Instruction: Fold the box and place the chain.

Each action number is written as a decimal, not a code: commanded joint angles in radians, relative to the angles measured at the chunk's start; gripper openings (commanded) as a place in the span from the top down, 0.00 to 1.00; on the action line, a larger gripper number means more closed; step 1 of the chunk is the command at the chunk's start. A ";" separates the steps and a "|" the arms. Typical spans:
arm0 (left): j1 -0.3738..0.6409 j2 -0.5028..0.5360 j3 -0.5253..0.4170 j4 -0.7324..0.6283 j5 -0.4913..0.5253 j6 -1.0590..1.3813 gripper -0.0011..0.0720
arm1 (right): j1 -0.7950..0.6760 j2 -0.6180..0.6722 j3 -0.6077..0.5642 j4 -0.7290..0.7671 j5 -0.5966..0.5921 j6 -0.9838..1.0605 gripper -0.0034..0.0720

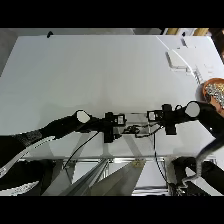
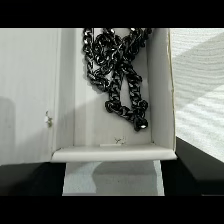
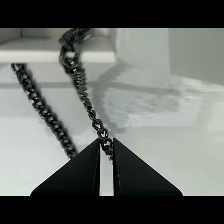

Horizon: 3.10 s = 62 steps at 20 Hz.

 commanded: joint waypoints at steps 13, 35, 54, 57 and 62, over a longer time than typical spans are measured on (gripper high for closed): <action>0.000 0.001 0.000 0.000 0.000 0.000 0.53 | 0.222 0.307 -0.002 0.420 0.038 0.086 0.93; 0.000 0.001 0.000 0.000 0.000 0.000 0.53 | -0.030 0.336 0.062 0.151 0.047 0.068 0.69; 0.000 0.001 0.000 0.000 0.000 0.000 0.53 | -0.039 -0.145 0.059 -0.006 -0.054 -0.150 0.69; 0.000 0.001 0.000 0.000 0.000 0.000 0.53 | -0.039 -0.147 0.059 -0.007 -0.069 -0.150 0.69; 0.000 0.001 0.000 0.000 0.000 0.000 0.53 | -0.039 -0.148 0.045 -0.015 -0.066 -0.150 0.74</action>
